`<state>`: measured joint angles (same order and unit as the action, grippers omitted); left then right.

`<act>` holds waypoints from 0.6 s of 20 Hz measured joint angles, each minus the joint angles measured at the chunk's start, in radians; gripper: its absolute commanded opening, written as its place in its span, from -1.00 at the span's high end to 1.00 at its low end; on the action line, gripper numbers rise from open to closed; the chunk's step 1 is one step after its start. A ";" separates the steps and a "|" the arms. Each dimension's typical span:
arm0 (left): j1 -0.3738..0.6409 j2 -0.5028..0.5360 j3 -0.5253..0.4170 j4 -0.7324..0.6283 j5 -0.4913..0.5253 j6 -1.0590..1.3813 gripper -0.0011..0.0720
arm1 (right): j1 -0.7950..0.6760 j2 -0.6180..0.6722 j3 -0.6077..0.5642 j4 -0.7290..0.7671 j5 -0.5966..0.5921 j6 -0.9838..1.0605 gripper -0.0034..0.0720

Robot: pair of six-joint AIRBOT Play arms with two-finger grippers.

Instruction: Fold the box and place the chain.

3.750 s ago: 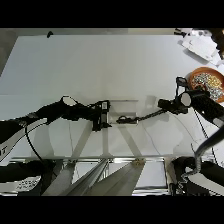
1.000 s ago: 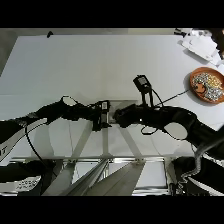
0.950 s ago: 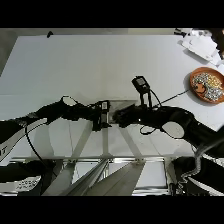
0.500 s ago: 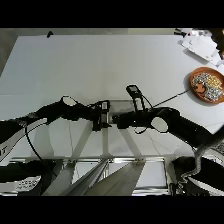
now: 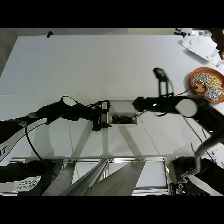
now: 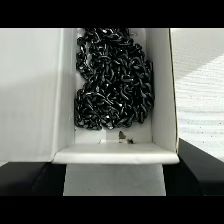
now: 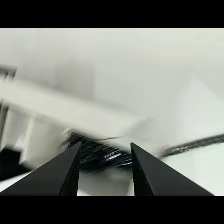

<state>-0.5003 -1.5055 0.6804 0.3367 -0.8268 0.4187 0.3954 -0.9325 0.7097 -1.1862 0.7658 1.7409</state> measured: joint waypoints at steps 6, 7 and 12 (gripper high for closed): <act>0.000 0.000 0.000 0.000 0.000 0.000 0.08 | -0.446 0.032 0.014 -0.253 0.159 0.008 0.01; 0.000 0.000 0.000 0.000 0.000 0.000 0.08 | -0.502 0.012 0.015 -0.275 0.155 0.017 0.01; 0.000 0.000 0.000 0.000 0.000 0.000 0.08 | -0.652 -0.140 0.016 -0.330 0.001 0.129 0.14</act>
